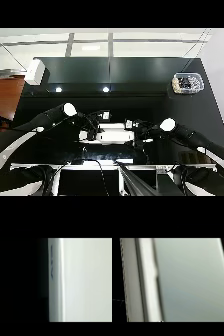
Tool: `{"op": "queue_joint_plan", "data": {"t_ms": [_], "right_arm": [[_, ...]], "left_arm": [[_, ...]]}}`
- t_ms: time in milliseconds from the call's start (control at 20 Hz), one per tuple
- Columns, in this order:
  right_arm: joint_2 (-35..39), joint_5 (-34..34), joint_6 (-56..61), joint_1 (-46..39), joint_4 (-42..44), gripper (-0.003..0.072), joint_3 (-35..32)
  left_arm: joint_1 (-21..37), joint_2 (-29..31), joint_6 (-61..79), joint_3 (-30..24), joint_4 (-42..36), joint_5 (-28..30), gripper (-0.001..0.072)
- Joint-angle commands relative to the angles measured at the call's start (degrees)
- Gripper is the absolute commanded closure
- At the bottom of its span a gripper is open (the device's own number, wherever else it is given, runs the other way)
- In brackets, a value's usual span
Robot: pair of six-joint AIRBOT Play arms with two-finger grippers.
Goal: Fold the box and place the chain.
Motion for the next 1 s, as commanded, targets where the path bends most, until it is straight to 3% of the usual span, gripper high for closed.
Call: {"op": "queue_joint_plan", "data": {"t_ms": [0, 950], "right_arm": [[0.0, 0.0, 0.0, 0.1, -0.2, -0.0015, 0.0], [-0.1, -0.3, 2.1, 0.0, -2.3, -0.0015, 0.0]], "left_arm": [[0.0, 0.0, 0.0, 0.0, 0.0, 0.0, 0.0683], [0.0, 0.0, 0.0, 0.0, 0.0, -0.2, 0.0682]]}}
